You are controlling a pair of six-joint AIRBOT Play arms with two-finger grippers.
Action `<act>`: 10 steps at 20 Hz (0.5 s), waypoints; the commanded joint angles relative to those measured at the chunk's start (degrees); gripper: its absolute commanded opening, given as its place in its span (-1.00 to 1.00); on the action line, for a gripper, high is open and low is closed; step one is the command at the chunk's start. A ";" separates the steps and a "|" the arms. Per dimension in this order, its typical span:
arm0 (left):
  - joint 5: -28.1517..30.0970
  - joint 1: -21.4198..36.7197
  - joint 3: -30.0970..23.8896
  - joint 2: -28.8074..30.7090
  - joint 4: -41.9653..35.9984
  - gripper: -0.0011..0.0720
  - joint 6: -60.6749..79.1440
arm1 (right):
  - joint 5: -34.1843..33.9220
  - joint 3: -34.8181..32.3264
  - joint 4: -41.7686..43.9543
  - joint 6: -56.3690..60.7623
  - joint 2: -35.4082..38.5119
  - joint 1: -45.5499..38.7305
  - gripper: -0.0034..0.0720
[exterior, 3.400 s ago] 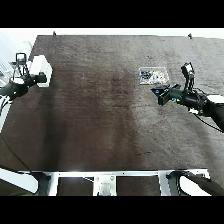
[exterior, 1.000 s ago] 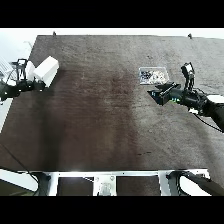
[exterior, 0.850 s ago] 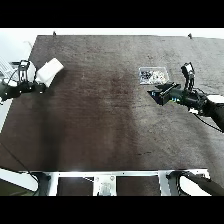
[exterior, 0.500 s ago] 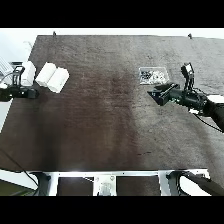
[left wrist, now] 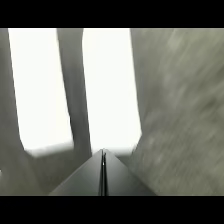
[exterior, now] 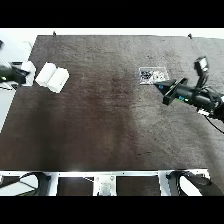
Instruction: Fold the box and place the chain.
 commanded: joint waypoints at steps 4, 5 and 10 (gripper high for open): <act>5.60 0.07 -11.39 23.37 -13.05 -0.93 9.33 | -11.04 -5.62 0.00 3.91 12.41 0.07 -0.89; 8.48 0.07 -16.50 27.36 -16.85 -0.93 12.26 | -13.57 -8.04 0.00 4.15 14.64 0.07 -0.89; 19.28 0.07 -42.49 44.89 -32.50 -0.93 28.72 | -20.55 -20.59 0.00 4.74 24.92 0.07 -0.89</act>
